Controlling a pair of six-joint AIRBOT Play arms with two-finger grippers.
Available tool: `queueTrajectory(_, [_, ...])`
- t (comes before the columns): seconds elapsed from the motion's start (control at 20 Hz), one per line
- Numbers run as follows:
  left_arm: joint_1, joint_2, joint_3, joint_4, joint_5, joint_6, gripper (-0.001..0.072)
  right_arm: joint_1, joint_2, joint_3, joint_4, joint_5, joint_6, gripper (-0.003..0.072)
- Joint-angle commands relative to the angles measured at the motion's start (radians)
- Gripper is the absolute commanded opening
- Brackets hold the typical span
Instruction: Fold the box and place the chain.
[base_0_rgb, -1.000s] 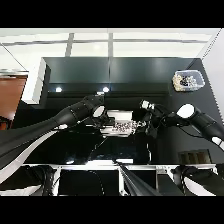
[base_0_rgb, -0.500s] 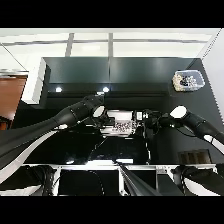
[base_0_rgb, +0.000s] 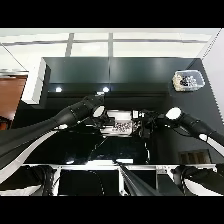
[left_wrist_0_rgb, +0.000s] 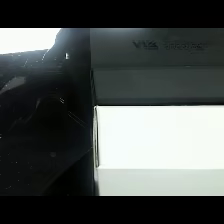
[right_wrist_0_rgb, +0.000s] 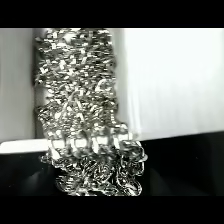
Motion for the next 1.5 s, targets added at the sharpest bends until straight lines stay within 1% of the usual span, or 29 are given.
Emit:
queueTrajectory(0.0, [0.001, 0.000, 0.000, 0.000, 0.000, 0.000, 0.0029, 0.003, -0.002, -0.001, -0.011, -0.023, 0.038, 0.0458])
queueTrajectory(0.05, [0.001, 0.000, 0.000, 0.000, 0.000, 0.000, 0.0029, 0.003, -0.001, -0.001, -0.011, -0.021, 0.039, 0.0378])
queueTrajectory(0.1, [0.001, 0.000, 0.000, 0.000, -0.001, 0.000, 0.0030, 0.003, 0.004, -0.001, -0.011, -0.010, 0.039, 0.0140])
queueTrajectory(0.15, [0.001, 0.000, 0.000, 0.000, -0.001, 0.000, 0.0029, 0.002, 0.014, -0.001, -0.013, -0.011, 0.053, 0.0010])
queueTrajectory(0.25, [0.001, 0.000, 0.000, 0.000, -0.001, 0.000, 0.0030, 0.000, 0.045, 0.006, -0.041, -0.013, 0.152, 0.0009])
queueTrajectory(0.3, [0.001, 0.000, 0.000, 0.000, -0.001, 0.000, 0.0030, 0.000, 0.064, 0.014, -0.083, -0.013, 0.238, 0.0008])
queueTrajectory(0.4, [0.001, 0.000, 0.000, 0.000, 0.000, 0.000, 0.0029, 0.000, 0.121, 0.040, -0.221, 0.000, 0.503, 0.0009])
queueTrajectory(0.5, [0.001, 0.000, 0.000, 0.000, 0.000, 0.000, 0.0029, 0.000, 0.195, 0.082, -0.342, 0.071, 0.729, 0.0009])
queueTrajectory(0.6, [0.001, 0.000, 0.000, 0.000, -0.001, 0.000, 0.0030, 0.000, 0.273, 0.129, -0.359, 0.159, 0.836, 0.0011])
queueTrajectory(0.7, [0.001, 0.000, 0.000, 0.000, -0.001, 0.000, 0.0030, 0.000, 0.344, 0.191, -0.350, 0.225, 0.948, 0.0012])
queueTrajectory(0.8, [0.001, 0.000, 0.000, 0.000, -0.001, 0.000, 0.0030, 0.000, 0.400, 0.284, -0.315, 0.297, 1.048, 0.0012])
queueTrajectory(0.9, [0.001, 0.000, 0.000, 0.000, -0.001, 0.000, 0.0029, 0.000, 0.415, 0.372, -0.233, 0.348, 1.105, 0.0013])
queueTrajectory(1.0, [0.001, 0.000, 0.000, 0.000, -0.001, 0.000, 0.0029, 0.000, 0.415, 0.413, -0.096, 0.347, 1.122, 0.0013])
queueTrajectory(1.05, [0.001, 0.000, 0.000, 0.000, -0.001, 0.000, 0.0030, 0.000, 0.415, 0.415, -0.013, 0.331, 1.121, 0.0012])
queueTrajectory(1.1, [0.001, 0.000, 0.000, 0.000, -0.001, 0.000, 0.0029, 0.001, 0.413, 0.415, 0.039, 0.320, 1.121, 0.0013])
queueTrajectory(1.25, [0.001, 0.000, 0.000, 0.000, -0.001, 0.000, 0.0029, 0.006, 0.405, 0.402, 0.045, 0.324, 1.131, 0.0013])
queueTrajectory(1.45, [0.001, 0.000, 0.000, 0.000, -0.001, 0.000, 0.0029, 0.010, 0.403, 0.299, -0.001, 0.322, 1.157, 0.0014])
